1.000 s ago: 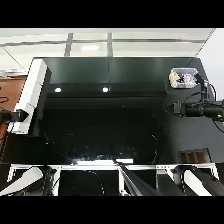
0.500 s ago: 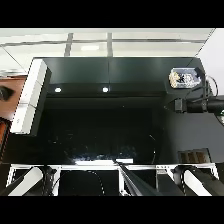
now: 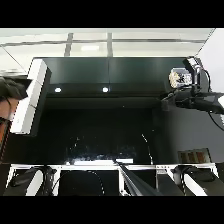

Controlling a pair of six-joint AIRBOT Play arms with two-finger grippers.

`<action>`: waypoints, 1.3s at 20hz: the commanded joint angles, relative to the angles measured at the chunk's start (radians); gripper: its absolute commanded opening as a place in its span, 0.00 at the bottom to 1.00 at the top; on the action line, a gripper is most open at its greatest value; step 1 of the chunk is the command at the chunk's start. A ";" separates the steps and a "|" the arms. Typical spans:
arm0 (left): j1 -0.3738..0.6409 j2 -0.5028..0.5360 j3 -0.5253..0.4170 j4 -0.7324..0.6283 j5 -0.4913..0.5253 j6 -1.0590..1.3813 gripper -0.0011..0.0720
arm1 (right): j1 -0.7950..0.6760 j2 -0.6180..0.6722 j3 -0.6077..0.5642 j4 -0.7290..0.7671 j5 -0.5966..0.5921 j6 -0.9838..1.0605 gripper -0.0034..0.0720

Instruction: Fold the box and place the chain.

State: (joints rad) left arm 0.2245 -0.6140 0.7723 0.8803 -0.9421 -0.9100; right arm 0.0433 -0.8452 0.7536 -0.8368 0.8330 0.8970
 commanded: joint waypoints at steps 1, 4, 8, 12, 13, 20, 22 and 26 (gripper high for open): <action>-0.117 0.098 -0.176 0.133 0.106 -0.086 0.05 | 0.020 0.014 -0.064 -0.087 -0.297 -0.004 0.07; -0.116 0.096 -0.205 0.134 0.116 -0.086 0.05 | 0.017 0.014 -0.064 -0.103 -0.241 -0.004 0.07; -0.116 0.096 -0.206 0.132 0.127 -0.087 0.05 | 0.017 0.015 -0.064 -0.103 -0.224 -0.004 0.07; -0.116 0.096 -0.206 0.132 0.127 -0.087 0.05 | 0.017 0.015 -0.064 -0.103 -0.224 -0.004 0.07; -0.116 0.096 -0.206 0.132 0.127 -0.087 0.05 | 0.017 0.015 -0.064 -0.103 -0.224 -0.004 0.07; -0.116 0.096 -0.206 0.132 0.127 -0.087 0.05 | 0.017 0.015 -0.064 -0.103 -0.224 -0.004 0.07; -0.116 0.096 -0.206 0.132 0.127 -0.087 0.05 | 0.017 0.015 -0.064 -0.103 -0.224 -0.004 0.07; -0.116 0.096 -0.206 0.132 0.127 -0.087 0.05 | 0.017 0.015 -0.064 -0.103 -0.224 -0.004 0.07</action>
